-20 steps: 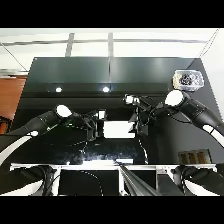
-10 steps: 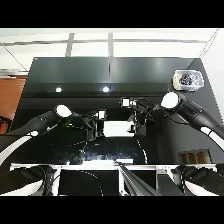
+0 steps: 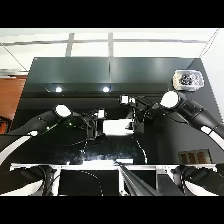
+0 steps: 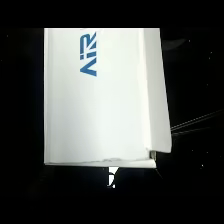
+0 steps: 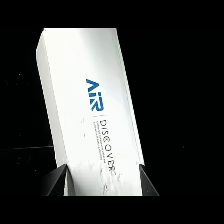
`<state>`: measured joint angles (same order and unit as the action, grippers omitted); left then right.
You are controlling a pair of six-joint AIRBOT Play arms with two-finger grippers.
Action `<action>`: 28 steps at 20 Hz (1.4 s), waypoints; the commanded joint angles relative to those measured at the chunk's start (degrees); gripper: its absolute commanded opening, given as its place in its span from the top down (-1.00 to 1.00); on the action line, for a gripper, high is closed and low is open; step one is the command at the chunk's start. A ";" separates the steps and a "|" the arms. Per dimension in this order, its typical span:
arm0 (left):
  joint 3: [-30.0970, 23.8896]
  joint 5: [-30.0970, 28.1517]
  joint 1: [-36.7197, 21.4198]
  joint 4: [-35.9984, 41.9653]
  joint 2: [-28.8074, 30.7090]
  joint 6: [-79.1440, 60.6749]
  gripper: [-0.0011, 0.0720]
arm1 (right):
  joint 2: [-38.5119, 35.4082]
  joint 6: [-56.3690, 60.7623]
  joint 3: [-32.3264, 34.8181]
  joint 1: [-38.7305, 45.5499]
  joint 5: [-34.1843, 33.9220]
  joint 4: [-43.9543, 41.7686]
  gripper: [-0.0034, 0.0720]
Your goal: Fold the box and place the chain.
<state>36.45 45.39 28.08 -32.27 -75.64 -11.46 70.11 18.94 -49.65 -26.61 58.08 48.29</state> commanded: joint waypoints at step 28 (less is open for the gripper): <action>0.02 0.31 0.04 -0.04 -0.04 -0.11 -0.13 | -1.38 -1.31 -0.26 -3.76 0.72 3.21 -0.40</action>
